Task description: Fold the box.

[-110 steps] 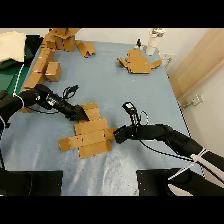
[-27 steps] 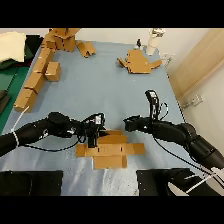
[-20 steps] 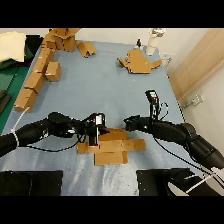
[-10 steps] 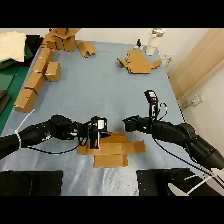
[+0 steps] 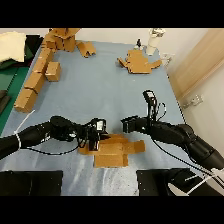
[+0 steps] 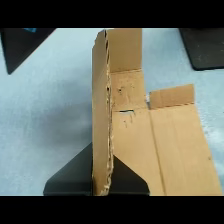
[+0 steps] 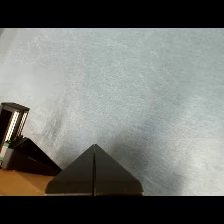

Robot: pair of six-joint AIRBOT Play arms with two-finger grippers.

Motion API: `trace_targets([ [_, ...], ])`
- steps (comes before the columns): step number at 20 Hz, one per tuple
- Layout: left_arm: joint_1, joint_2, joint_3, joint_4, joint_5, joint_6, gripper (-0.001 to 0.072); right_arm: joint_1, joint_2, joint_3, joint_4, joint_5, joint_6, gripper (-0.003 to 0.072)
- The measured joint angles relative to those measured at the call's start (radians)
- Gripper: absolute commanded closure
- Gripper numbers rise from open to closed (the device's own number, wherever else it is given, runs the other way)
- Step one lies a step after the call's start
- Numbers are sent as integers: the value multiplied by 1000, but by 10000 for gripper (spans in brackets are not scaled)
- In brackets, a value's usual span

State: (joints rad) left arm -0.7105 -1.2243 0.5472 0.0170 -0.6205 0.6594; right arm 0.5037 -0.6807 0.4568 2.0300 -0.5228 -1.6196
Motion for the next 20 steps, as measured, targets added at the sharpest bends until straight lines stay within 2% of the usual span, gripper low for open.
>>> trace_targets([
  [12, 0, 34, -2, 33, -39, -95, 696, 0, 0, 0, -2, -27, 0, 683],
  [20, 0, -4, -1, 24, -40, -129, 696, 0, 0, 0, -8, -58, 0, 684],
])
